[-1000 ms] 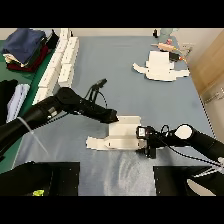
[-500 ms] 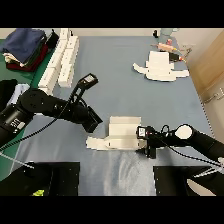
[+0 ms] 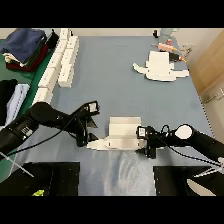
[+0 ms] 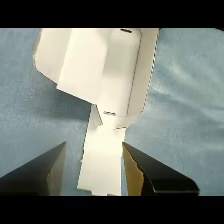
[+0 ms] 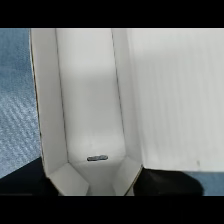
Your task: Fold the box.
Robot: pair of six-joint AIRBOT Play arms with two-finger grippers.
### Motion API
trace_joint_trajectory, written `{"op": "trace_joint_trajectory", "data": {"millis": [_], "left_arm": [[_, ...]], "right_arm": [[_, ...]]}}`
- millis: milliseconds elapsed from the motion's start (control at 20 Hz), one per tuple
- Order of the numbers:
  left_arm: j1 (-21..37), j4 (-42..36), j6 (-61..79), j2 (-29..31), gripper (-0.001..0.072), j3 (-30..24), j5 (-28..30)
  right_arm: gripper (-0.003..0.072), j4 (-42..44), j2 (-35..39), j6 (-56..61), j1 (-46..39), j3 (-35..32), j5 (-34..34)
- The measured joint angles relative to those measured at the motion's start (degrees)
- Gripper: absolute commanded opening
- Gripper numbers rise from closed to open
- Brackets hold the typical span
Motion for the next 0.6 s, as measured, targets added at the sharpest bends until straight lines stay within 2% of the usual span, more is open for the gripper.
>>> {"op": "trace_joint_trajectory", "data": {"millis": [200,600], "left_arm": [[-1.51,-5.79,11.50,-1.44,0.0549,-5.53,5.42],[-6.47,-10.95,19.10,-7.76,0.0546,-7.65,9.57]], "right_arm": [[0.0597,0.00,0.00,0.00,0.00,-0.02,0.00],[0.0597,0.00,0.00,0.00,0.00,-0.02,0.00]]}}
